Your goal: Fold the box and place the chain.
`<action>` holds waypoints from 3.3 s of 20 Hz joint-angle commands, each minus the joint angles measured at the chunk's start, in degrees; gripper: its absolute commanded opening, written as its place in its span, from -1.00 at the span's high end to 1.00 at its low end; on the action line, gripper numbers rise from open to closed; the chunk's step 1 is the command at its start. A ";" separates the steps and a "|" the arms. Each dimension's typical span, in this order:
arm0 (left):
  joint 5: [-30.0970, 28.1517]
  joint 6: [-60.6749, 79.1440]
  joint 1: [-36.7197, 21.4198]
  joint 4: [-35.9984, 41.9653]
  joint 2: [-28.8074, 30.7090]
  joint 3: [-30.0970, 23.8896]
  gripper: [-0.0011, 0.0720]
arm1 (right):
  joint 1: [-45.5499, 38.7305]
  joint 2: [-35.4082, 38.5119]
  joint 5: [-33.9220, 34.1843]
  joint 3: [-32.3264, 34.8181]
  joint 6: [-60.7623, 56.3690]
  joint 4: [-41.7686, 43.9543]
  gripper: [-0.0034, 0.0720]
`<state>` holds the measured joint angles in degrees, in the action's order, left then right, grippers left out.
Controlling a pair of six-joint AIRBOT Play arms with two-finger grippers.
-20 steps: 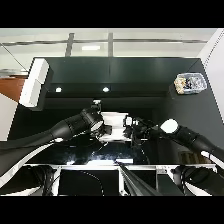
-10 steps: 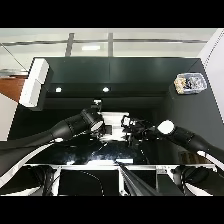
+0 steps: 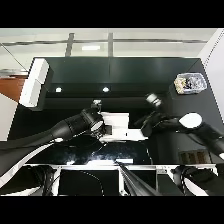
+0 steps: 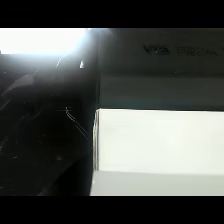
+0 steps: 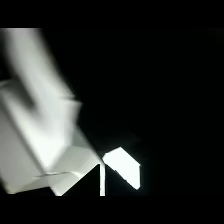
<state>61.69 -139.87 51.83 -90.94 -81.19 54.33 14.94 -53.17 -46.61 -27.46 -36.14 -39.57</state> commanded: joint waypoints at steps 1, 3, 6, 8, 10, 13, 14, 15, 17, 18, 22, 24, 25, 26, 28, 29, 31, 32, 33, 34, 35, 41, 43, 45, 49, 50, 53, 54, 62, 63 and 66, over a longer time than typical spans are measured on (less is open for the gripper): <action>0.50 0.22 -0.04 -0.07 0.00 -0.02 0.89 | -17.88 2.99 -5.68 0.72 -28.94 -8.11 0.80; 0.55 0.22 0.02 0.22 0.00 -0.02 0.89 | -25.29 0.66 -8.31 3.52 -36.92 -6.71 0.80; 0.52 0.24 0.02 0.31 0.00 -0.02 0.89 | -23.47 -5.31 -13.22 6.19 -36.81 -2.93 0.80; 0.48 0.24 0.02 0.31 0.00 -0.02 0.89 | -16.74 -9.84 -13.27 6.47 -36.17 -1.22 0.80; 0.46 0.24 0.02 0.31 0.00 -0.02 0.89 | -9.92 -13.57 -10.95 6.43 -33.20 4.87 0.80; 0.48 0.24 0.02 0.31 0.00 -0.02 0.89 | -4.11 -15.74 -9.68 4.55 -27.17 11.45 0.71; 0.57 0.33 0.02 0.31 0.00 -0.02 0.89 | -3.67 -15.74 -11.43 3.08 -26.40 11.34 0.29; 0.52 0.37 0.02 0.31 0.00 -0.02 0.89 | -3.76 -15.72 -14.03 1.55 -24.76 11.10 0.03; 0.50 0.37 0.02 0.31 0.00 -0.02 0.89 | -3.87 -15.69 -18.62 -1.66 -24.15 8.96 -0.58; 0.52 0.37 0.02 0.31 0.00 -0.02 0.89 | -3.85 -15.67 -20.20 -2.93 -24.20 8.09 -0.81; 0.55 0.37 0.02 0.33 0.00 -0.02 0.89 | -3.30 -15.67 -21.22 -4.22 -24.48 7.96 -0.85; 0.52 0.37 0.02 0.33 0.00 -0.02 0.89 | -2.19 -15.67 -20.26 -4.24 -24.65 8.00 -0.85; 0.52 0.37 0.02 0.33 0.00 -0.02 0.89 | -1.42 -15.67 -19.37 -4.24 -25.09 7.98 -0.85; 0.52 0.37 0.02 0.33 0.00 -0.02 0.89 | -0.50 -15.67 -18.05 -4.26 -25.97 8.00 -0.85; 0.52 0.37 0.02 0.33 0.00 -0.02 0.89 | 2.60 -15.67 -14.71 -5.03 -28.30 7.74 -0.72; 0.52 0.37 0.02 0.31 0.00 -0.02 0.89 | 4.61 -15.67 -12.92 -5.88 -29.86 7.15 -0.65; 0.50 0.35 0.02 0.31 0.00 -0.02 0.89 | 9.57 -15.67 -8.22 -8.61 -38.60 0.74 -0.65; 0.52 0.35 0.02 0.28 0.00 -0.02 0.89 | 11.98 -15.67 -6.25 -10.03 -45.46 -4.02 -0.65; 0.50 0.35 0.02 0.31 0.00 -0.02 0.89 | 14.47 -15.67 -4.74 -11.50 -52.17 -9.01 -0.65; 0.50 0.35 0.02 0.31 0.00 -0.02 0.89 | 17.29 -15.72 -3.76 -13.20 -58.16 -14.38 -0.64; 0.50 0.35 0.02 0.31 0.00 -0.02 0.89 | 19.71 -15.87 -3.39 -14.88 -63.10 -19.47 -0.62; 0.50 0.37 0.02 0.09 0.00 -0.02 0.89 | 29.22 -18.29 -7.48 -20.50 -79.49 -32.76 -0.32; 0.35 0.37 0.00 0.09 0.00 -0.02 0.89 | 30.58 -18.82 -9.14 -20.50 -82.68 -35.82 -0.32; 0.35 0.37 0.02 0.11 0.00 -0.02 0.89 | 30.88 -19.45 -9.31 -20.50 -83.93 -37.64 -0.14; 0.39 0.37 0.02 0.13 0.00 -0.02 0.89 | 30.88 -21.64 -9.31 -20.50 -84.15 -37.46 0.21; 0.39 0.37 0.02 0.13 0.00 -0.02 0.89 | 30.88 -22.05 -9.31 -20.50 -84.43 -37.51 0.29; 0.37 0.37 0.02 0.11 0.00 -0.02 0.89 | 30.88 -23.02 -9.27 -21.40 -85.22 -37.66 0.29; 0.37 0.37 0.02 0.11 0.00 -0.02 0.89 | 30.88 -23.41 -9.38 -22.18 -85.35 -37.90 0.29; 0.39 0.37 0.02 0.13 0.00 -0.02 0.89 | 30.88 -27.54 -14.73 -25.46 -88.17 -38.93 0.45; 0.37 0.37 0.02 0.13 0.00 -0.02 0.89 | 30.88 -27.65 -15.10 -25.46 -88.70 -38.93 0.45; 0.35 0.37 0.02 0.13 0.00 -0.02 0.89 | 30.88 -27.67 -14.60 -25.49 -89.96 -38.93 0.47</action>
<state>62.00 -139.50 51.83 -90.78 -81.19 54.33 45.80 -80.42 -60.40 -52.82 -124.81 -78.24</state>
